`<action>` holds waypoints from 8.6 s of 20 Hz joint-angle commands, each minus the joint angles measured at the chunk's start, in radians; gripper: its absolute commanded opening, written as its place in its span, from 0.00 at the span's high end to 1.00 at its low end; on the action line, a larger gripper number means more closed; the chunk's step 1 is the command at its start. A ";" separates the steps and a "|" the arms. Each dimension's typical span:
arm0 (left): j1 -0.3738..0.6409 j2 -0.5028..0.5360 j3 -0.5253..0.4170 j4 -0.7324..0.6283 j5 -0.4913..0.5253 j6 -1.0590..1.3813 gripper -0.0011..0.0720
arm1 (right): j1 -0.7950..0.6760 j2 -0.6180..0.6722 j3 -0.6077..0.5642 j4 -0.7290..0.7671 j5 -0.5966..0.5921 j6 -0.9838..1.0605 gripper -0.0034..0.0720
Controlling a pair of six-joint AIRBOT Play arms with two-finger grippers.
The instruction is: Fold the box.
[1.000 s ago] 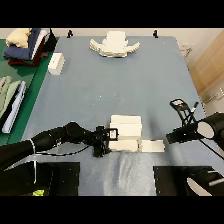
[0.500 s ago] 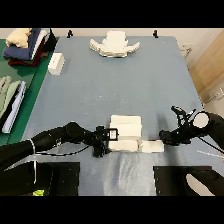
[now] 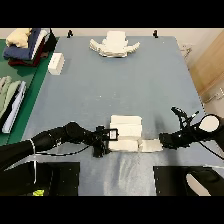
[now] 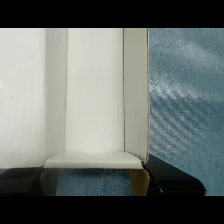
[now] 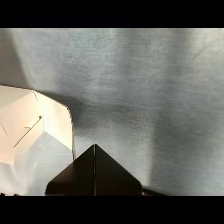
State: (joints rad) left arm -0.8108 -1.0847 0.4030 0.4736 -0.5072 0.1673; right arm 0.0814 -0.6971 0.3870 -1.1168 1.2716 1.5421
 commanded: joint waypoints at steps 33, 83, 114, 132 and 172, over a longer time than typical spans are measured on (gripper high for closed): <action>0.000 0.000 0.001 0.000 0.000 0.000 0.46 | 0.645 -0.246 0.160 -0.183 -0.312 0.498 0.52; 0.000 0.000 0.001 -0.002 0.000 0.000 0.46 | -0.093 -0.827 0.473 0.724 0.238 -0.417 0.94; 0.000 0.000 0.001 -0.002 0.000 0.000 0.46 | 0.782 0.047 -0.003 0.131 -0.594 -0.909 0.64; 0.000 0.000 0.001 -0.003 0.000 0.000 0.46 | 0.818 -0.012 -0.029 -0.070 -0.777 -0.969 0.24; 0.000 0.000 0.001 -0.003 0.000 0.000 0.46 | 0.883 0.047 -0.029 -0.045 -0.760 -0.986 0.56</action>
State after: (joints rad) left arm -0.8116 -1.0851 0.4030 0.4713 -0.5110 0.1688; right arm 0.9642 -0.6598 0.3576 -1.1633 0.5190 0.5560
